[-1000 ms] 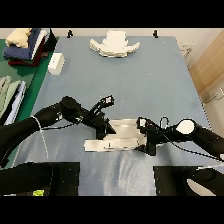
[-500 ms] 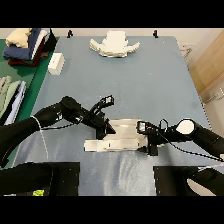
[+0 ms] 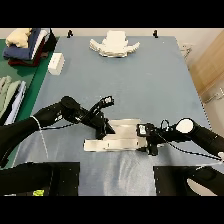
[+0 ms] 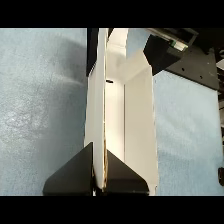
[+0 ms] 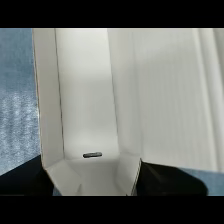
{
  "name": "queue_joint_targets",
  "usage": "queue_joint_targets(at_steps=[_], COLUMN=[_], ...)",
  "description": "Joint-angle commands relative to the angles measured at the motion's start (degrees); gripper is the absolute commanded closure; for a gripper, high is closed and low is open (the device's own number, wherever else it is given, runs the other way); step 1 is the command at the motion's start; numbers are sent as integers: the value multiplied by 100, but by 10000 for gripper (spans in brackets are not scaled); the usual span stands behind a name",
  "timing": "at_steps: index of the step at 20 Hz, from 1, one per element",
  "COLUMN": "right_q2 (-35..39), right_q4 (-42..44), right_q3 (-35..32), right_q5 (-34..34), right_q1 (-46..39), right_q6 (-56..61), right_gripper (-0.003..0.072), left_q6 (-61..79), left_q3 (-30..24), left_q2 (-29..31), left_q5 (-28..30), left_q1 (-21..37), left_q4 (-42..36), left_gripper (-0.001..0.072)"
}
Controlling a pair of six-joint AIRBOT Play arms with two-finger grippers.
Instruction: Fold the box.
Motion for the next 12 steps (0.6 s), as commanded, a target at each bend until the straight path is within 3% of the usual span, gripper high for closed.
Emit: queue_joint_targets(at_steps=[1,12], right_q2=[-90,-92], right_q4=[61,-35], right_q3=[-4,-4], right_q5=[37,98], right_q1=[7,4], right_q6=[-144,-85], right_gripper=[60,54], left_q6=[2,2], left_q3=[0,0], left_q2=[4,4], left_q5=[7,9], left_q1=[0,0], left_q4=[-17,-17], left_gripper=[693,693])
